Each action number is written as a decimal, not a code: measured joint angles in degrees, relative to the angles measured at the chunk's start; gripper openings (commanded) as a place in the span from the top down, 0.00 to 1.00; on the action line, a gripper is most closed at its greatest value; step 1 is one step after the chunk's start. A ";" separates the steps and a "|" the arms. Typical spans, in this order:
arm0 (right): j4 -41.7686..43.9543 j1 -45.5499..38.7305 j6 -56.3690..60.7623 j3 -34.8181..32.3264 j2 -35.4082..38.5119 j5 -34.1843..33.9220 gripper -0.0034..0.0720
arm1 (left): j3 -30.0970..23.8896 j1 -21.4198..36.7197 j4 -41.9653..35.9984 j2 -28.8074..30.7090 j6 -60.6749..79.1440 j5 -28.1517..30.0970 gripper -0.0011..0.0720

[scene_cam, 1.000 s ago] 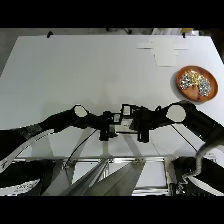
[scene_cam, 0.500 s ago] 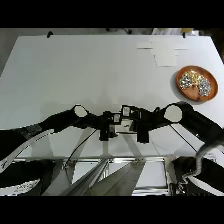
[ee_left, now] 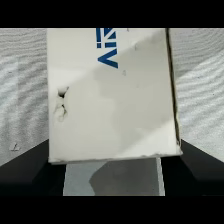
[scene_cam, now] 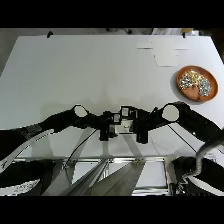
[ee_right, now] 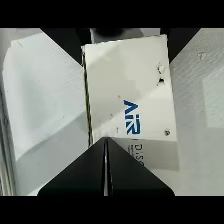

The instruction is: Fold the box and place the chain.

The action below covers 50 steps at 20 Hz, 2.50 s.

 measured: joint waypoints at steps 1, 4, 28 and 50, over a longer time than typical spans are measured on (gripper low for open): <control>0.02 0.02 0.00 -0.02 -0.22 0.04 0.93 | 0.00 0.00 0.00 0.00 0.02 0.00 0.70; 0.04 0.00 -0.02 -0.20 -0.63 0.11 0.93 | 0.00 0.00 0.02 0.00 0.07 0.00 0.70; -24.13 -32.04 45.44 -6.16 16.20 6.80 0.93 | 0.00 0.00 -0.02 0.00 0.02 -0.02 0.70; -24.24 -33.92 49.51 -7.34 16.20 15.06 0.93 | -0.07 0.15 -0.37 1.84 -1.73 -0.70 0.98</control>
